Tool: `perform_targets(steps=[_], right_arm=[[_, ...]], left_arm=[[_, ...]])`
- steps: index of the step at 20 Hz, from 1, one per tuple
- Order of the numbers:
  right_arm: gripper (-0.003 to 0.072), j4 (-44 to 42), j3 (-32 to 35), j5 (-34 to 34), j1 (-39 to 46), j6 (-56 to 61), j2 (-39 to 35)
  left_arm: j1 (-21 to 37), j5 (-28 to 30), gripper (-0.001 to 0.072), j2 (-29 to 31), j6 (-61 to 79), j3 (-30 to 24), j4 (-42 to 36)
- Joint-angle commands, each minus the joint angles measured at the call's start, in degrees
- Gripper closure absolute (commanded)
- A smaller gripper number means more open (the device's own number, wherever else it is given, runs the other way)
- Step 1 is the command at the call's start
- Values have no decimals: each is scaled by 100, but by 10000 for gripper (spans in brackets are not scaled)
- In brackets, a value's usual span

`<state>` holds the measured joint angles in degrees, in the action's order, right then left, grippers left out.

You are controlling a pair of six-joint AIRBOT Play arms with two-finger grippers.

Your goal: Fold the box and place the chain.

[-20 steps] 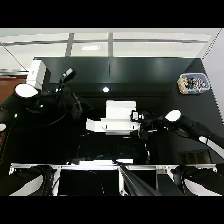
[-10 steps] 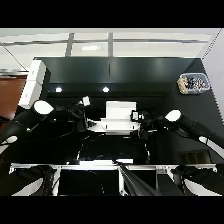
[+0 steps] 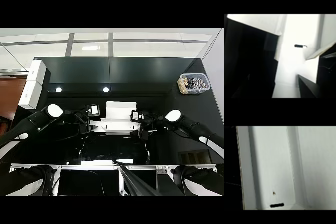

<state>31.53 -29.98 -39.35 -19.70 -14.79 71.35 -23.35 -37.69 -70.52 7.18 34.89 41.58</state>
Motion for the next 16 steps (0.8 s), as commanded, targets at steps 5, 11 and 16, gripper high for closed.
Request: perform_targets(steps=[5, 11, 16], right_arm=[[206, 0, -4, -2, 0, 0, 2], [206, 0, -4, -2, 0, 2, 2], [206, 2, -4, -2, 0, 2, 2]], left_arm=[[-35, -181, 16, -52, 120, -2, -4], [-33, -98, 16, -175, 315, 2, 0], [-44, -385, 16, -168, 313, 151, -46]])
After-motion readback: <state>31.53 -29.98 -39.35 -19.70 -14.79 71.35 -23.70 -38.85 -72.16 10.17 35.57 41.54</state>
